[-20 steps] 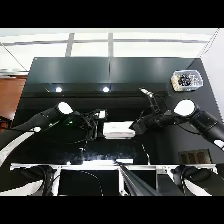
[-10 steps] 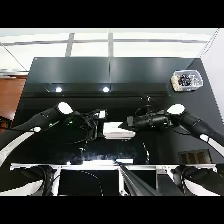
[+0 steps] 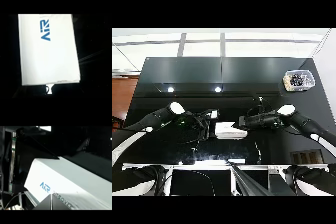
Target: Fold the box and place the chain.
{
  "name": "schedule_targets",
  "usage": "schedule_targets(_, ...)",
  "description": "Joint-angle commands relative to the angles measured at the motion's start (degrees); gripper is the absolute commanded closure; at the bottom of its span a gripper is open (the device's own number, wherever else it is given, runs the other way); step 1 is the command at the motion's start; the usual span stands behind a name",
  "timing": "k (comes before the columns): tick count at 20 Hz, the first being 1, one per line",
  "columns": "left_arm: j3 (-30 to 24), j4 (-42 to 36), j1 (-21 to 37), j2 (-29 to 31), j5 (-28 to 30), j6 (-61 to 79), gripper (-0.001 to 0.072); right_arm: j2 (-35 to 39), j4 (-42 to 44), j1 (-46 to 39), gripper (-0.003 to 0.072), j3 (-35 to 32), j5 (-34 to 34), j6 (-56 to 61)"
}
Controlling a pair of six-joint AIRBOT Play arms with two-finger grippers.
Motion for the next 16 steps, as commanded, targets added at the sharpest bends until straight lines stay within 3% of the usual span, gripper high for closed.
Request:
schedule_targets(1, 0.02, 0.02, -0.02, -0.04, 0.02, 0.02, 0.0219, -0.24, -1.97, 0.98, 0.0677, -0.02, -0.15, 1.20)
schedule_targets(16, 0.02, 0.02, -0.02, -0.04, 0.00, 0.02, 0.0219, -2.75, -1.92, 1.33, 0.0677, 0.00, -1.05, 0.68)
